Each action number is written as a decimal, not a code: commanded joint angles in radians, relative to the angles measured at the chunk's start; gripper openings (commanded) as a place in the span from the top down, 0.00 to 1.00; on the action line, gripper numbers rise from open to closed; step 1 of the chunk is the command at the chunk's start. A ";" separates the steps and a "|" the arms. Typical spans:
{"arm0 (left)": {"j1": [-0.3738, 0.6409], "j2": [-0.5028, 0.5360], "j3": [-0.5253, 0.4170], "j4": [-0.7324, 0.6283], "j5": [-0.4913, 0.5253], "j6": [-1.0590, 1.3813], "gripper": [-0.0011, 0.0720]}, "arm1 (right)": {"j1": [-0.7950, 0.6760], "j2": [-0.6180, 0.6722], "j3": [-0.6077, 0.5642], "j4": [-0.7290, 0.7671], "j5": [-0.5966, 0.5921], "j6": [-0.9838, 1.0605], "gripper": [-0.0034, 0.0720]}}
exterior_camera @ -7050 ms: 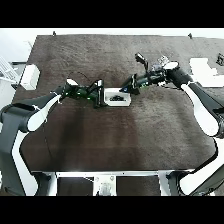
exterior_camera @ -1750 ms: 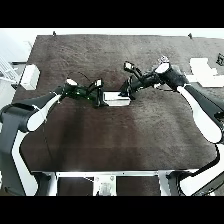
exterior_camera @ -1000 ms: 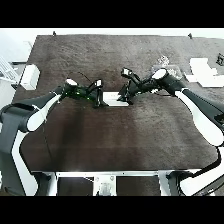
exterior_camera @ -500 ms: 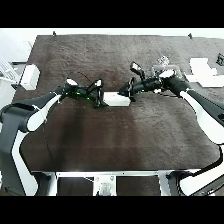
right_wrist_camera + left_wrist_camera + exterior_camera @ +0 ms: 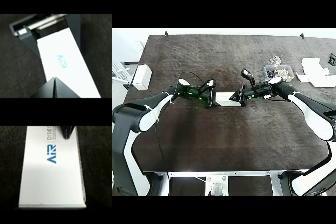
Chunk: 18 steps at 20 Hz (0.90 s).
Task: Fold the box and place the chain.
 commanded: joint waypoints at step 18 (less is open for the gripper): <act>0.001 0.000 0.000 -0.001 -0.008 -0.001 0.51 | -0.027 0.815 -0.479 0.255 -0.252 0.189 0.95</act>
